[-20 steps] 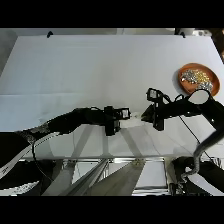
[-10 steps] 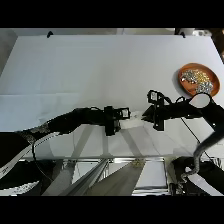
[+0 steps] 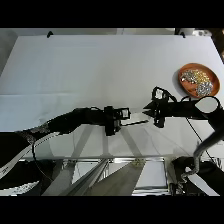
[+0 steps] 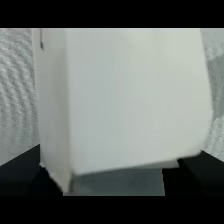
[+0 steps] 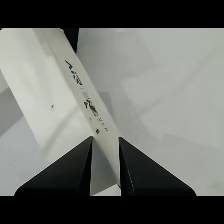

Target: Fold the box and place the chain.

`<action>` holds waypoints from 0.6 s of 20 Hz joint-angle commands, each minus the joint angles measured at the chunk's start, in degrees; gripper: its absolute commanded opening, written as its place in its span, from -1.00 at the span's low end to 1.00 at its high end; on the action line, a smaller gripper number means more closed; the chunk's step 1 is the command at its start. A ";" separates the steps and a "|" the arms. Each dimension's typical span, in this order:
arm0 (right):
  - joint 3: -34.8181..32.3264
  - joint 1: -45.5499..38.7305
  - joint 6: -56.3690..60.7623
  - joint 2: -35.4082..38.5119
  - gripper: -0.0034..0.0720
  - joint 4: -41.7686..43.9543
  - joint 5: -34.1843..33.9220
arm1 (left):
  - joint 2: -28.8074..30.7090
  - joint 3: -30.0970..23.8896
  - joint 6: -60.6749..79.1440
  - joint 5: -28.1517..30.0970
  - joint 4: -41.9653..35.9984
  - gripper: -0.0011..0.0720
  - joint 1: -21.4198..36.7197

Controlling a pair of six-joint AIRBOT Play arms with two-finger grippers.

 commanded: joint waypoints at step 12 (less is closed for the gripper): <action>-3.26 0.02 -4.39 0.20 -0.50 5.86 -3.19 | 0.04 0.00 0.04 0.00 0.07 -0.55 0.02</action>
